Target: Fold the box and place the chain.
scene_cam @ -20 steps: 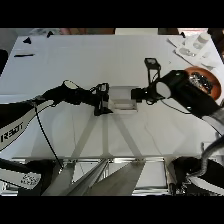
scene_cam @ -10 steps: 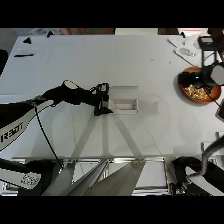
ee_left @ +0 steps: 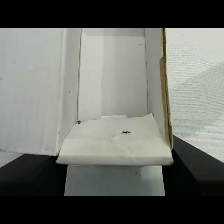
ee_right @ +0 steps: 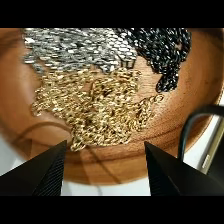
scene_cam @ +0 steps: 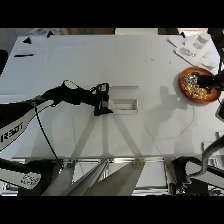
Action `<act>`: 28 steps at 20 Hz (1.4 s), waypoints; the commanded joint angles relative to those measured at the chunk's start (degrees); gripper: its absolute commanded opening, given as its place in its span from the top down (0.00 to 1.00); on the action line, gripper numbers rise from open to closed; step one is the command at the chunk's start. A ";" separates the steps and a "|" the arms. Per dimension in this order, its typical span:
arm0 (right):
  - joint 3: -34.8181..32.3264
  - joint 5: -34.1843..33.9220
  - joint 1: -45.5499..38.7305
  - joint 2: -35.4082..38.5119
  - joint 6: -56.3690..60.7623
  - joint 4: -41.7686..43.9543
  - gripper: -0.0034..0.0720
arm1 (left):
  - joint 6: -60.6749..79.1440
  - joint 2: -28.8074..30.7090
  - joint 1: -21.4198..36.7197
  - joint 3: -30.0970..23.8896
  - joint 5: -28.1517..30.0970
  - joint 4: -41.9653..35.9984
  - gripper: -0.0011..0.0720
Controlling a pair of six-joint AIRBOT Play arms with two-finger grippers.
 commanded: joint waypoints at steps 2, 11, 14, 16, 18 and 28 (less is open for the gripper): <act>2.49 -2.60 -4.07 -9.60 -0.46 1.33 0.24 | 0.00 -0.02 0.00 0.02 0.02 0.02 0.55; 4.55 -1.25 -4.07 -17.57 -0.48 7.69 0.68 | 0.00 -0.02 0.00 0.02 0.02 0.02 0.55; 4.57 -0.11 -4.02 -17.07 -1.18 7.32 0.93 | 0.00 -0.02 0.00 0.02 0.02 0.02 0.55; 4.57 1.27 -4.00 -15.87 -3.93 7.21 0.93 | 0.00 -0.02 0.00 0.02 0.02 0.02 0.55; 4.55 2.64 -4.00 -13.60 -6.86 7.21 0.93 | 0.00 -0.02 0.00 0.02 0.02 0.02 0.55; 4.55 13.20 -4.00 0.61 -15.21 7.78 0.93 | 0.00 -0.02 0.00 0.02 0.02 0.02 0.55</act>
